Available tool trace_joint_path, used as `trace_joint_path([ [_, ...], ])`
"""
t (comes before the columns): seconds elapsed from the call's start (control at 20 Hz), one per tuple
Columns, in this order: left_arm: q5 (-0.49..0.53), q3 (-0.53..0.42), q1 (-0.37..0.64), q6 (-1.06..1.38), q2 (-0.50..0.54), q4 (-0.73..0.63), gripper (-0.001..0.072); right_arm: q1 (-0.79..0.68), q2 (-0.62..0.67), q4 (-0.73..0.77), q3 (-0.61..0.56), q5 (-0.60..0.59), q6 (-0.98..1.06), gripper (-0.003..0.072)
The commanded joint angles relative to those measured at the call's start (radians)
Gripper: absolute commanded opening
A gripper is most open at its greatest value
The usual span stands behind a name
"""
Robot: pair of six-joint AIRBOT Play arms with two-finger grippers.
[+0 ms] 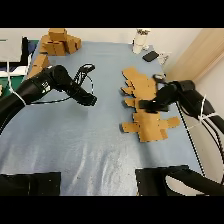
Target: Fold the box.
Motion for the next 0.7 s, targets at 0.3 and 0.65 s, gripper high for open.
trace_joint_path([
  [0.3, 0.048, 0.001, 0.000, 0.000, -0.001, -0.005, 0.0017, -0.649, -0.125, 0.083, 0.050, -0.047, -0.573, 0.0441],
  [0.65, 0.036, 0.001, 0.000, 0.001, -0.001, -0.093, 0.0018, -0.736, -0.281, 0.435, 0.050, -0.144, -0.884, 0.0433],
])
